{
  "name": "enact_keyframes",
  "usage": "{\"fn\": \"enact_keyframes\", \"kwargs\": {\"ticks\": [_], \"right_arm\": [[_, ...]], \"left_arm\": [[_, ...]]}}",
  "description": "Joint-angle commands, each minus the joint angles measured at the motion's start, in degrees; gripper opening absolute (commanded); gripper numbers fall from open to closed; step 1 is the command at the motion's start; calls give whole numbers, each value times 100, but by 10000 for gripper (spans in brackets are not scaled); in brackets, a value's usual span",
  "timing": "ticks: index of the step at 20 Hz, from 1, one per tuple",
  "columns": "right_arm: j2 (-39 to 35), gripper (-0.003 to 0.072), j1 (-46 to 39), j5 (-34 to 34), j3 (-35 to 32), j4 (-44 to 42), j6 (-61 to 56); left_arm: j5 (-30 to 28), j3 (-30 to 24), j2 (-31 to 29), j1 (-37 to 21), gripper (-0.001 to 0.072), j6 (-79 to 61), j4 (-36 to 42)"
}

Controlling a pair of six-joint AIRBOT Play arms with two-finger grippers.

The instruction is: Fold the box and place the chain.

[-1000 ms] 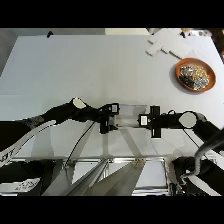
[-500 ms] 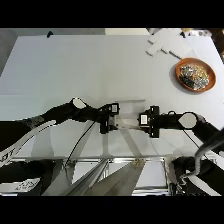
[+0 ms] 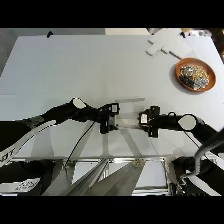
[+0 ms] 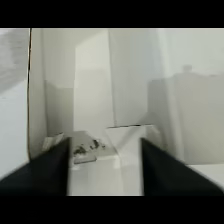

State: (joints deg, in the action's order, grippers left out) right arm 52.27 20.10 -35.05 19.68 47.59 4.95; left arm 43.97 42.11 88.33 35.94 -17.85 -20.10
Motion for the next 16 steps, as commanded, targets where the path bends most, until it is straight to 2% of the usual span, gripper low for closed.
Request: {"fn": "enact_keyframes", "kwargs": {"ticks": [1,2,6,7,9,13,16], "right_arm": [[0,160,2,-48,-4,-11,-177],[0,88,2,-48,-4,0,-431],[-37,77,0,151,2,118,-1773],[-131,37,0,164,39,332,-2361],[-361,19,0,76,153,1106,-3814],[-656,19,-22,-944,608,3136,-6959],[-656,19,-468,-1366,979,3217,-8334]], "left_arm": [[0,-2,-4,-2,99,-15,-9],[0,-2,-4,-2,99,-15,-9],[0,-2,-4,-2,99,-15,-9],[-2,-2,-4,-2,99,-15,-9],[0,-2,-4,-2,99,-15,-9],[0,-2,-4,-2,99,-15,-9],[-2,-2,-4,-2,99,-15,-9]]}}
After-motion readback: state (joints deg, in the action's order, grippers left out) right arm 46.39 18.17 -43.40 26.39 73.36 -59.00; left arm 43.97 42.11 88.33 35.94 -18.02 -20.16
